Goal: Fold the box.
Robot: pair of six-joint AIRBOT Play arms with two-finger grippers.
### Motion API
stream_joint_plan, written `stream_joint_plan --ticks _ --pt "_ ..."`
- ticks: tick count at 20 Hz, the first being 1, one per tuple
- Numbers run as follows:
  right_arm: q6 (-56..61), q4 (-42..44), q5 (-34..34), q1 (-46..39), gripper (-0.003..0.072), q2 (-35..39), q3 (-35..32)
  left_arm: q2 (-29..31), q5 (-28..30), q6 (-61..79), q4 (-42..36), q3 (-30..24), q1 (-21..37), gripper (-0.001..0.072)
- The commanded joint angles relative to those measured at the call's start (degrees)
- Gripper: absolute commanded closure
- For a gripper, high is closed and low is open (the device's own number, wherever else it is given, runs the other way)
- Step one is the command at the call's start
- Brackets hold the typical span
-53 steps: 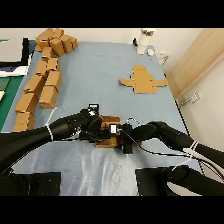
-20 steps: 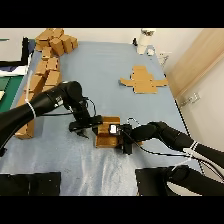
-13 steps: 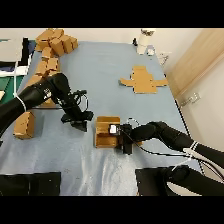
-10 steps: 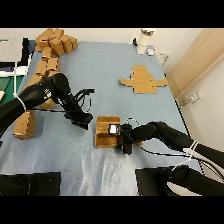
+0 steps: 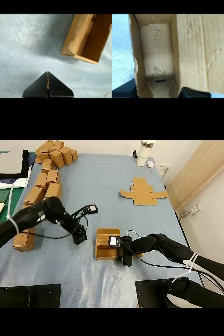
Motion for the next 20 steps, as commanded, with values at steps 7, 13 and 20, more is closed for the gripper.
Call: stream_joint_plan --ticks 7,13,20 --pt "0.02 0.0 0.02 0.02 0.0133 0.0 0.0 6.4 10.82 39.3 -20.63 -20.74 1.03 0.0021" --pt "0.02 -0.31 0.02 0.02 0.0133 0.0 0.0 6.38 17.84 37.68 -20.94 -20.83 -5.31 0.0019" --pt "0.02 -0.31 0.02 0.02 0.0133 0.0 0.0 5.2 23.71 37.73 -24.74 -20.83 -10.4 0.0012"
